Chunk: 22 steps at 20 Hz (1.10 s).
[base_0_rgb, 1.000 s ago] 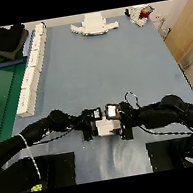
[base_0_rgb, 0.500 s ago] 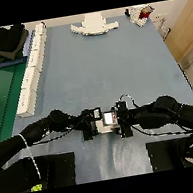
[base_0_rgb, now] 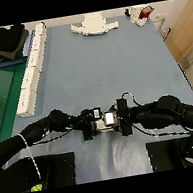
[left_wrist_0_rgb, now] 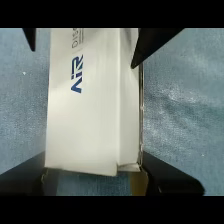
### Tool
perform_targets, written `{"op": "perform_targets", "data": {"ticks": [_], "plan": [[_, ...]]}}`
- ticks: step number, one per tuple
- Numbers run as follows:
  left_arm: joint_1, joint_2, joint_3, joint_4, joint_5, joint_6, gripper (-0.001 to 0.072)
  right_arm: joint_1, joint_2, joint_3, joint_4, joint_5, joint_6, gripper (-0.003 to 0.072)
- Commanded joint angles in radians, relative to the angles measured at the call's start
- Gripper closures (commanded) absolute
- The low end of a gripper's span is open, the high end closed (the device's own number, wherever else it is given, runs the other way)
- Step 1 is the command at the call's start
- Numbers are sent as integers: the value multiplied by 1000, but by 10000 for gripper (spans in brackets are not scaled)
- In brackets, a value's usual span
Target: Fold the box.
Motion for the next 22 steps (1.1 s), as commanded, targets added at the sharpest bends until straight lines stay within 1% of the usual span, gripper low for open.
{"op": "perform_targets", "data": {"ticks": [1,2,3,6,8,11,12,13,20,21,22], "plan": [[0,1,0,1,-1,1,246,-1,0,0,-9,14,1,324],[0,1,0,1,-1,2,246,0,-5,0,-9,13,1,338],[0,1,0,1,-1,2,246,0,-11,0,-9,10,1,400],[0,1,0,1,-1,1,246,0,-28,0,43,-5,0,411],[0,1,0,1,-1,2,246,0,-36,0,69,-23,0,501],[0,1,0,1,-1,1,246,0,-48,0,105,-53,0,503],[0,1,0,1,-1,2,246,0,-53,0,122,-64,0,481],[0,1,0,1,-1,1,246,1,-57,0,141,-76,-5,425],[0,1,0,1,-1,2,246,23,-55,1,148,-81,-8,425],[0,1,0,1,-1,1,246,23,-48,1,148,-79,-8,409],[0,1,0,1,-1,1,246,23,-39,1,148,-76,-8,267]]}}
